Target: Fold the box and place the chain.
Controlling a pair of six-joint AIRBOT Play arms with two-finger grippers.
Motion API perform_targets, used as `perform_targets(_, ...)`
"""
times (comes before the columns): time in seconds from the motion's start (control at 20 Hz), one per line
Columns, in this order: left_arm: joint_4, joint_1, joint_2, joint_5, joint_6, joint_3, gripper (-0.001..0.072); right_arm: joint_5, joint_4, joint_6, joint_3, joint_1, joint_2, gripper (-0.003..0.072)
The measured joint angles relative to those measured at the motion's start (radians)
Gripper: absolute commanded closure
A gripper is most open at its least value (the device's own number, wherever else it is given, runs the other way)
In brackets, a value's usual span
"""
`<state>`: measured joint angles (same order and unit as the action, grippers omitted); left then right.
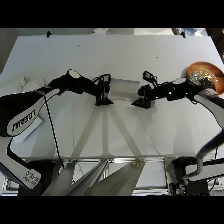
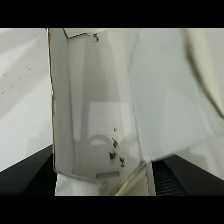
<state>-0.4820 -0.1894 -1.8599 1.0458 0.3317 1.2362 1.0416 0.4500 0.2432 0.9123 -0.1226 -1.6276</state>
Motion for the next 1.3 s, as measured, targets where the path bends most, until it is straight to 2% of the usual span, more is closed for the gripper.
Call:
perform_targets(0.3, -0.003, 0.000, 0.000, 0.007, -0.003, 0.000, 0.0428, -0.013, -0.001, 0.000, 0.001, -0.095, 0.097, 0.0084)
perform_targets(0.7, 0.039, 0.000, 0.000, -0.057, -0.023, 0.000, 0.0428, 0.031, -0.003, 0.001, 0.001, -0.105, 0.135, 0.0089)
perform_targets(0.75, 0.045, 0.000, -0.001, -0.064, -0.025, 0.000, 0.0428, 0.036, -0.006, 0.001, 0.001, -0.104, 0.138, 0.0124)
perform_targets(0.8, 0.049, 0.000, -0.001, -0.074, -0.025, 0.000, 0.0428, 0.042, -0.010, 0.001, 0.001, -0.104, 0.139, 0.0226)
perform_targets(0.9, 0.056, 0.000, -0.001, -0.082, -0.025, 0.000, 0.0428, 0.054, -0.020, 0.001, 0.001, -0.103, 0.142, 0.0552)
perform_targets(0.95, 0.058, 0.000, -0.001, -0.085, -0.025, 0.000, 0.0428, 0.068, -0.029, 0.001, 0.001, -0.102, 0.143, 0.0675)
perform_targets(1.15, 0.063, 0.000, -0.001, -0.093, -0.026, 0.000, 0.0428, 0.077, -0.064, 0.001, 0.001, -0.067, 0.144, 0.0676)
perform_targets(1.3, 0.063, 0.000, -0.001, -0.095, -0.026, 0.000, 0.0429, -0.018, -0.113, 0.001, 0.001, 0.002, 0.144, 0.0677)
